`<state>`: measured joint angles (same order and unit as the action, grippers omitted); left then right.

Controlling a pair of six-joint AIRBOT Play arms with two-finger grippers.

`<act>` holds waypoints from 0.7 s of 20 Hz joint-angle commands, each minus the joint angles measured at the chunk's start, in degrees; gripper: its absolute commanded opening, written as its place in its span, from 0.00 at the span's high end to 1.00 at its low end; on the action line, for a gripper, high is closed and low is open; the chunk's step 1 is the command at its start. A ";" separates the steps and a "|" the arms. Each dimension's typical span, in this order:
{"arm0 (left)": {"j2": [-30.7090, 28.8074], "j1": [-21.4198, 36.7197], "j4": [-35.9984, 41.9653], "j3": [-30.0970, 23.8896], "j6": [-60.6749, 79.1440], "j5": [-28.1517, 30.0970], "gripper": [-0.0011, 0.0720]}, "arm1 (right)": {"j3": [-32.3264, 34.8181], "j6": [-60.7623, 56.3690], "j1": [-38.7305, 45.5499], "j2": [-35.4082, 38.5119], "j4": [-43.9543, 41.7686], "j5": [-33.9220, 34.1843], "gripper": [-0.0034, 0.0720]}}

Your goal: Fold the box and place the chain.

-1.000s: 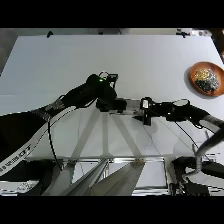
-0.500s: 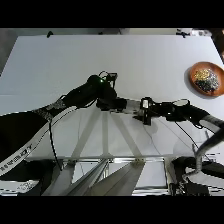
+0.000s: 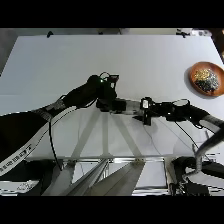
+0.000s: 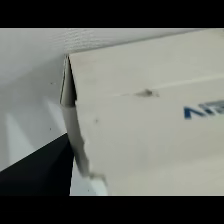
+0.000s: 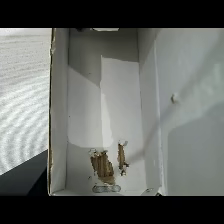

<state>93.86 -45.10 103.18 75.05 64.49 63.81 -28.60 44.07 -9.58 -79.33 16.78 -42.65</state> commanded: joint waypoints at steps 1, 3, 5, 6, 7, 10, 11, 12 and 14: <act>-3.04 1.62 -2.08 0.02 2.64 2.10 0.27 | 0.02 -0.09 0.02 0.04 -0.07 0.02 0.29; -3.76 2.82 -2.03 0.02 3.39 4.15 0.27 | 0.02 -0.09 0.02 0.04 -0.07 0.02 0.29; -3.63 3.41 -2.10 0.02 3.91 5.62 0.27 | 0.02 -0.09 0.02 0.04 -0.07 0.02 0.29; -3.65 3.41 -2.12 0.02 3.91 5.25 0.27 | 0.02 -0.09 0.02 0.04 -0.07 0.02 0.29; -3.65 3.41 -2.08 0.02 3.87 4.48 0.28 | 0.02 -0.09 0.02 0.04 -0.07 0.02 0.29; -3.34 3.39 -1.09 0.02 3.85 1.88 0.28 | 0.02 -0.09 0.02 0.04 -0.07 0.02 0.29; -2.80 3.37 0.28 0.02 3.87 1.46 0.28 | 0.02 -0.07 0.02 0.04 -0.07 0.02 0.29; -1.90 3.19 1.40 0.02 3.96 1.46 0.28 | 0.04 -0.09 0.02 0.04 -0.07 0.02 0.29; -0.33 2.62 1.14 0.02 4.09 1.51 0.28 | 0.02 -0.09 0.02 0.04 -0.07 0.02 0.29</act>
<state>91.98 -42.09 103.20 75.07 68.40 65.93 -28.60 43.99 -9.58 -79.33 16.71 -42.63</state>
